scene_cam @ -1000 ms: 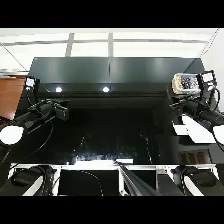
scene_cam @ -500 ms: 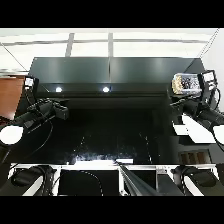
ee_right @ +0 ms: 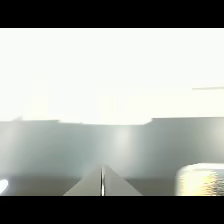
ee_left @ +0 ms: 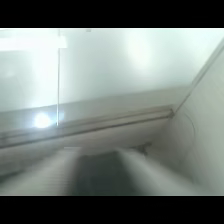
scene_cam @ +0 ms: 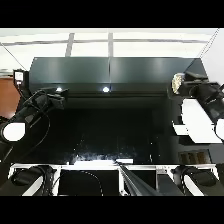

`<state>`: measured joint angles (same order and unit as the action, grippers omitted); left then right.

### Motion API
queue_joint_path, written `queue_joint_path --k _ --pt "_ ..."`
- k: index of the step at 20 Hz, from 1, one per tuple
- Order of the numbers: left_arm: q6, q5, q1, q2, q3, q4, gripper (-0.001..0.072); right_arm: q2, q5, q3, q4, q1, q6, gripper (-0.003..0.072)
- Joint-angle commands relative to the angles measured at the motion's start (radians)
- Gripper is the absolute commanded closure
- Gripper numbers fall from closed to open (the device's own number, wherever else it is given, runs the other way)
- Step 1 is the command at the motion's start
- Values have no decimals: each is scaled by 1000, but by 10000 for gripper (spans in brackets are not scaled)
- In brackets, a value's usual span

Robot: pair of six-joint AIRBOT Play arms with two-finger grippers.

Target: Fold the box and place the chain.

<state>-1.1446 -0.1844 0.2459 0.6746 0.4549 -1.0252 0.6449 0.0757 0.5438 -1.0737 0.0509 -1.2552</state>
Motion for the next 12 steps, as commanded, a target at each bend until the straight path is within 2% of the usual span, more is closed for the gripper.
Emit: queue_joint_path --k 1,2,3,5,7,9,10,12 --pt "-20 50 9 57 35 5 -9 155 -3 78 126 -296 2 615" --pt "-18 50 14 64 41 5 -9 229 110 146 174 -436 2 220" --pt "-12 45 18 67 43 5 -9 310 263 234 164 -568 13 -34" --pt "-11 28 25 67 43 5 -9 468 531 399 24 -766 9 -34" --pt "-11 -10 29 67 43 5 -9 608 754 521 -155 -940 -213 -34" --pt "-11 -76 29 67 42 5 -4 706 937 598 -166 -1094 -306 -34" --pt "-11 -102 29 67 42 5 -4 741 983 624 -139 -1144 -286 -34" --pt "-11 -130 29 67 43 5 -3 811 1066 677 -81 -1204 -121 -34"
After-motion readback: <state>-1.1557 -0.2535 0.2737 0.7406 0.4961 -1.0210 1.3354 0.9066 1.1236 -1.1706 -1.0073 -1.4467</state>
